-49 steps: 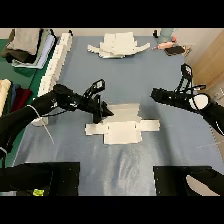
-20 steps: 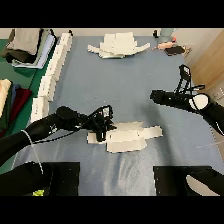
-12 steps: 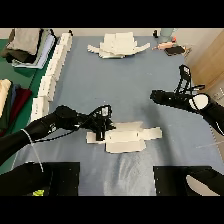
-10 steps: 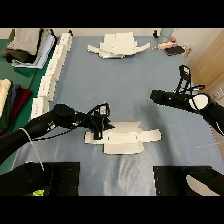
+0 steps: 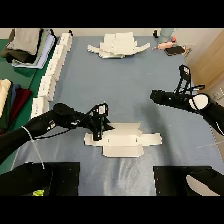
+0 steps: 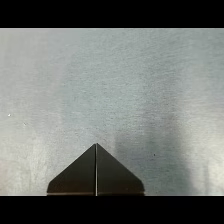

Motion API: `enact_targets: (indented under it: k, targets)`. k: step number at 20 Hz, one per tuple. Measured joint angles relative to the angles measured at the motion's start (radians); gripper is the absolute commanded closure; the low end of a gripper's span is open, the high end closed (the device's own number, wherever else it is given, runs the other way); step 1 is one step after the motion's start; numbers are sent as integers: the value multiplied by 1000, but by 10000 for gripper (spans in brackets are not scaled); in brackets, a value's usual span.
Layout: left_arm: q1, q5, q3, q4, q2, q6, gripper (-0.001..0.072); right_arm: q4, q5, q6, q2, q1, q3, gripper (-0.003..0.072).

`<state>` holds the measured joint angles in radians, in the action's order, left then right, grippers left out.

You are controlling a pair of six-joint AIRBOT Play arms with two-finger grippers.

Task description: Fold the box.

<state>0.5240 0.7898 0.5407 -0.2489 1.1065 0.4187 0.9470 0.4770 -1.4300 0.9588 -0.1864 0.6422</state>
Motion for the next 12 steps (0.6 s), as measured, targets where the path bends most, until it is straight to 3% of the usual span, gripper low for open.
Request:
enact_targets:
  k: [12]
  targets:
    - [-2, 62, -10, 3, 26, -28, 692, 0, 0, 22, 0, 0, 0, 686]
